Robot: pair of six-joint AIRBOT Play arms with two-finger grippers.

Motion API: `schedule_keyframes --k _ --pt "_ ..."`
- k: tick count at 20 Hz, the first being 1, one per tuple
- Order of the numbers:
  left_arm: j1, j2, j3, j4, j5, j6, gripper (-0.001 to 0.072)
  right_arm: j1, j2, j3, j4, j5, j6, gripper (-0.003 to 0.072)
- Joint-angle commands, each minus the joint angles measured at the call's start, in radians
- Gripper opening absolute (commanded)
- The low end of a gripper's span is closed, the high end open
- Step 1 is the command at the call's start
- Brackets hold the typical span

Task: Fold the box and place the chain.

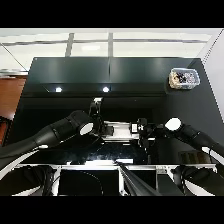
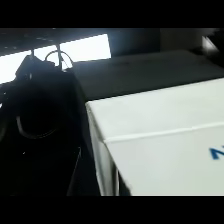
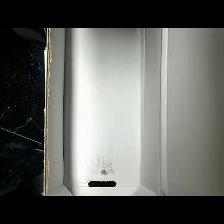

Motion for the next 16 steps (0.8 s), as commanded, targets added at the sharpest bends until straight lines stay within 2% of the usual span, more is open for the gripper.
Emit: schedule_keyframes --k 1,8,9,11,15,16 --pt "-0.028 -0.052 0.040 0.032 -0.042 -0.042 0.0272 -0.001 0.000 0.000 0.000 0.000 0.000 0.0231" --pt "-0.046 -0.165 0.144 0.036 -0.100 -0.075 0.0272 -0.001 0.000 0.000 0.000 0.000 0.000 0.0231" --pt "-0.046 -0.169 0.149 0.036 -0.104 -0.079 0.0270 0.000 0.000 0.000 0.000 0.000 0.000 0.0231" --pt "-0.047 -0.172 0.151 0.035 -0.106 -0.085 0.0218 -0.001 0.000 0.000 0.000 0.000 0.000 0.0231" --pt "-0.049 -0.177 0.151 0.035 -0.127 -0.097 0.0214 -0.001 0.000 0.000 0.000 0.000 0.000 0.0231" --pt "-0.050 -0.177 0.151 0.035 -0.129 -0.097 0.0109 -0.001 0.000 0.000 0.000 0.000 0.000 0.0231"
